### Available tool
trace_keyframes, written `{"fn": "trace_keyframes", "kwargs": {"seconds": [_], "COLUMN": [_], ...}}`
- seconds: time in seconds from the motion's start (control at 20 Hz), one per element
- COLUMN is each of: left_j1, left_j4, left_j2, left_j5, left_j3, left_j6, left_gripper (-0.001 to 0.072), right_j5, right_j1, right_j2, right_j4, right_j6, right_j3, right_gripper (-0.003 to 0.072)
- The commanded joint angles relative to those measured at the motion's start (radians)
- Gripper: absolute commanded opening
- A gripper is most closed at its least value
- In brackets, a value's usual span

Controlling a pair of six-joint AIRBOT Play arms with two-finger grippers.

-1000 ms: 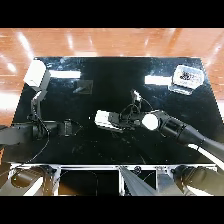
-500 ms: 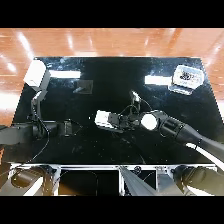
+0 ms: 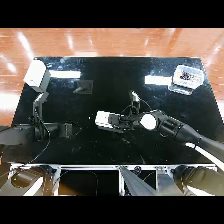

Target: Fold the box and place the chain.

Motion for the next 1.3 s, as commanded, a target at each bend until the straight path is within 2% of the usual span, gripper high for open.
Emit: {"fn": "trace_keyframes", "kwargs": {"seconds": [0.0, 0.5, 0.65, 0.9, 1.1, 1.25], "left_j1": [-0.001, -0.001, -0.001, -0.001, 0.0, 0.0], "left_j4": [0.0, 0.0, 0.0, 0.0, 0.0, 0.0], "left_j2": [0.0, 0.0, 0.0, 0.001, -0.01, -0.111], "left_j5": [0.0, 0.0, 0.0, 0.004, -0.067, -0.064], "left_j3": [-0.002, -0.002, -0.002, 0.012, 0.061, 0.145], "left_j6": [0.0, 0.0, 0.0, 0.018, 0.096, 0.237], "left_gripper": [0.0619, 0.0619, 0.0619, 0.0619, 0.0619, 0.0619], "right_j5": [0.004, 0.007, 0.03, 0.056, 0.178, 0.363], "right_j1": [0.0, -0.01, -0.01, -0.01, -0.05, -0.134], "right_j2": [-0.004, -0.003, 0.005, 0.147, 0.299, 0.381], "right_j4": [-0.002, 0.004, 0.09, 0.082, -0.005, -0.16], "right_j6": [0.0, 0.0, -0.08, -0.135, -0.135, -0.123], "right_j3": [-0.001, 0.0, 0.004, 0.007, 0.007, 0.007], "right_gripper": [0.0068, 0.0069, 0.0069, 0.0069, 0.0069, 0.0069]}}
